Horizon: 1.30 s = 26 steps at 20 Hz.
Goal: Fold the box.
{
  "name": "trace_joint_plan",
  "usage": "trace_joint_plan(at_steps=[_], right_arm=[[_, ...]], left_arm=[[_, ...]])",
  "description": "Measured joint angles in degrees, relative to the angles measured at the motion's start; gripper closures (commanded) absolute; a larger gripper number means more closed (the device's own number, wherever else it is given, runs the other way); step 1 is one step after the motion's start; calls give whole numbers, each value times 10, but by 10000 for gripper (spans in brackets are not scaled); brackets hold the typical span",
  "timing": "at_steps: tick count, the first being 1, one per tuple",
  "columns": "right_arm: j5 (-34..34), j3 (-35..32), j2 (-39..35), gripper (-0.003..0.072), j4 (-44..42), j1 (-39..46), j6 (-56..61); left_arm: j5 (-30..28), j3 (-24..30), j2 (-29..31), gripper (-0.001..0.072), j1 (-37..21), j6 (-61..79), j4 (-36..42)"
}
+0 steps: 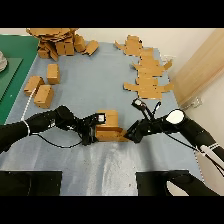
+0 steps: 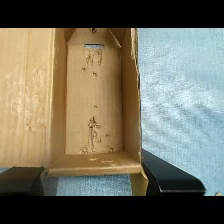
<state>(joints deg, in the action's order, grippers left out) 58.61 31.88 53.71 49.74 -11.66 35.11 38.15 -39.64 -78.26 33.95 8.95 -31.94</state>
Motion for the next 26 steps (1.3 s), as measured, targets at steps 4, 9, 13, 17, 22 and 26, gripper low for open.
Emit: trace_joint_plan(at_steps=[4, 9, 13, 17, 22, 26], right_arm=[[-19, -9, -6, 235, 100, -50, -15], [-101, -11, 8, 236, 143, -82, -54], [-131, -11, 19, 235, 128, -92, -73], [-134, -11, 23, 236, 119, -94, -109], [-144, -11, 24, 237, 101, -94, -163], [-159, -11, 35, 365, 50, -96, -202]], left_arm=[[0, 0, 0, 317, 0, 0, 0], [0, 0, 0, 317, 0, 0, 0], [0, 0, 0, 317, 0, 0, 0], [0, 0, 0, 317, 0, 0, 0], [0, 0, 0, 317, 0, 0, 0], [0, 0, 0, 317, 0, 0, 0]])
